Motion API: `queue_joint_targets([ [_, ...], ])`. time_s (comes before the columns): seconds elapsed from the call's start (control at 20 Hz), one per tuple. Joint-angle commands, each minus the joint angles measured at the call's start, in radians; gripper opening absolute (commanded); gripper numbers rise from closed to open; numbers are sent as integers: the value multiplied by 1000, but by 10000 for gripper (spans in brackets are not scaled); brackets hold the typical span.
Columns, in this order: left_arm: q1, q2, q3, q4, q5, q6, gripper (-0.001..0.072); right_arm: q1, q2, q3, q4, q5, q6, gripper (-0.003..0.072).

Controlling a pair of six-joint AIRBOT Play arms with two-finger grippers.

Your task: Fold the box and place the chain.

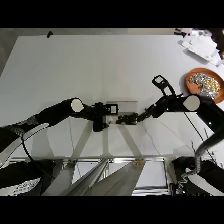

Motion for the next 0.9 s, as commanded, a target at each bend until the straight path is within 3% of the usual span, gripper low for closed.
queue_joint_targets([
  [0.0, 0, 0, 0, 0, 0, 0, 13, 22, -90, -2, -5, -37, -18, 560],
  [0.35, 0, 0, 0, 0, 0, 0, 13, 53, -145, -2, -55, -9, 76, 510],
  [0.4, 0, 0, 0, 0, 0, 0, 13, 53, -145, -2, -54, 4, 76, 414],
  [0.65, 0, 0, 0, 0, 0, 0, 13, 67, -154, -3, -46, 12, 76, 291],
  [0.85, 0, 0, 0, 0, 0, 0, 13, 100, -160, -2, -45, 16, 88, 14],
])
